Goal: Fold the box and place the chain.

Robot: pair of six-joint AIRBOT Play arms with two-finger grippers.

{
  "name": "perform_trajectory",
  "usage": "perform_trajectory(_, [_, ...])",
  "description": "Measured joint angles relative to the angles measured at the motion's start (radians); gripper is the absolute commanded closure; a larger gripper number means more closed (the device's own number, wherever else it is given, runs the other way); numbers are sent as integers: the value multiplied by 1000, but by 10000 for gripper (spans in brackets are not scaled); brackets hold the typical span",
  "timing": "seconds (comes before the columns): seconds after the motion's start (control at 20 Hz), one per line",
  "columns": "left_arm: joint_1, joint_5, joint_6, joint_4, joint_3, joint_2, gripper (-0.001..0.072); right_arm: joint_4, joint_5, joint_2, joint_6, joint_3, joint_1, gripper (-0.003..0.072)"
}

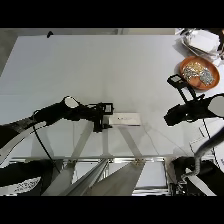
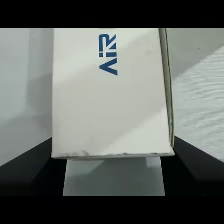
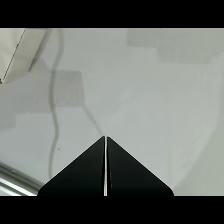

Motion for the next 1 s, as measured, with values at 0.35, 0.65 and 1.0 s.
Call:
perform_trajectory(0.35, [108, -4, -182, 188, 0, 140, 703, 3, -23, 0, 2, 0, -1, 670])
perform_trajectory(0.65, [311, -5, -343, 312, 0, 233, 705, 4, -37, 0, 2, 0, -1, 670])
perform_trajectory(1.0, [710, 3, -679, 491, 0, 269, 705, 31, -74, 0, 2, 0, -1, 670])
